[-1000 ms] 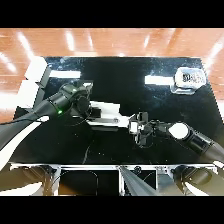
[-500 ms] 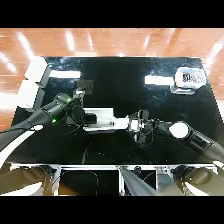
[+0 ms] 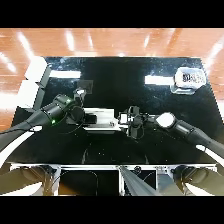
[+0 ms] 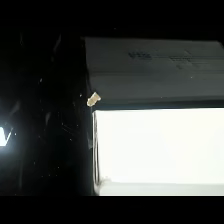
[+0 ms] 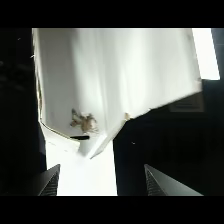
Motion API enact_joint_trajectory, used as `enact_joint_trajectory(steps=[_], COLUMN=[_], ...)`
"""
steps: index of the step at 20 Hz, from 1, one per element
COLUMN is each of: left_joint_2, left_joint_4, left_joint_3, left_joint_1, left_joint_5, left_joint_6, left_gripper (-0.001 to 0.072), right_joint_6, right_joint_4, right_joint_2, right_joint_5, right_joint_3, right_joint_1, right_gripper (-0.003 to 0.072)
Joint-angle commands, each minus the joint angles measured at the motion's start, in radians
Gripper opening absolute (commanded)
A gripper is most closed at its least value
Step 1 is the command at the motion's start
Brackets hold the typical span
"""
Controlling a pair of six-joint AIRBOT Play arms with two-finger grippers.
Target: Fold the box and place the chain.
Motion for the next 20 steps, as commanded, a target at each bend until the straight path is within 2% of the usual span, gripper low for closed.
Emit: enact_joint_trajectory(steps=[1,2,3,7,9,10,11,12,19,20], left_joint_2=[0.0,0.0,0.0,-0.001,-0.004,-0.006,-0.007,-0.008,-0.01,-0.01], left_joint_4=[0.011,0.01,0.01,0.01,0.01,0.009,0.008,0.005,-0.002,-0.002], left_joint_3=[0.0,0.0,0.0,0.0,0.0,0.0,0.0,0.0,0.0,0.0], left_joint_1=[0.001,0.001,0.001,0.0,0.0,0.0,0.0,0.0,0.0,0.0], left_joint_5=[-0.006,-0.007,-0.007,-0.009,-0.009,-0.009,-0.009,-0.009,-0.009,-0.008], left_joint_6=[0.031,0.042,0.042,0.042,0.042,0.042,0.042,0.042,0.043,0.043], left_gripper=[0.002,0.002,0.002,0.002,0.002,0.002,0.002,0.002,0.002,0.002], right_joint_6=[-0.008,-0.011,-0.024,-0.061,-0.071,-0.074,-0.082,-0.085,-0.088,-0.096], right_joint_4=[0.01,0.01,0.011,0.06,0.07,0.07,0.07,0.07,0.116,0.134], right_joint_2=[-0.058,-0.061,-0.063,-0.081,-0.101,-0.109,-0.117,-0.124,-0.152,-0.153], right_joint_5=[0.034,0.046,0.068,0.083,0.063,0.023,-0.017,-0.029,-0.027,-0.027], right_joint_3=[0.029,0.032,0.034,0.036,0.049,0.057,0.063,0.069,0.097,0.097], right_joint_1=[0.003,0.003,0.003,0.03,0.059,0.077,0.094,0.103,0.107,0.107], right_gripper=[0.0621,0.0483,0.0429,0.0427,0.0239,0.0234,0.0165,0.006,0.0063,0.0089])
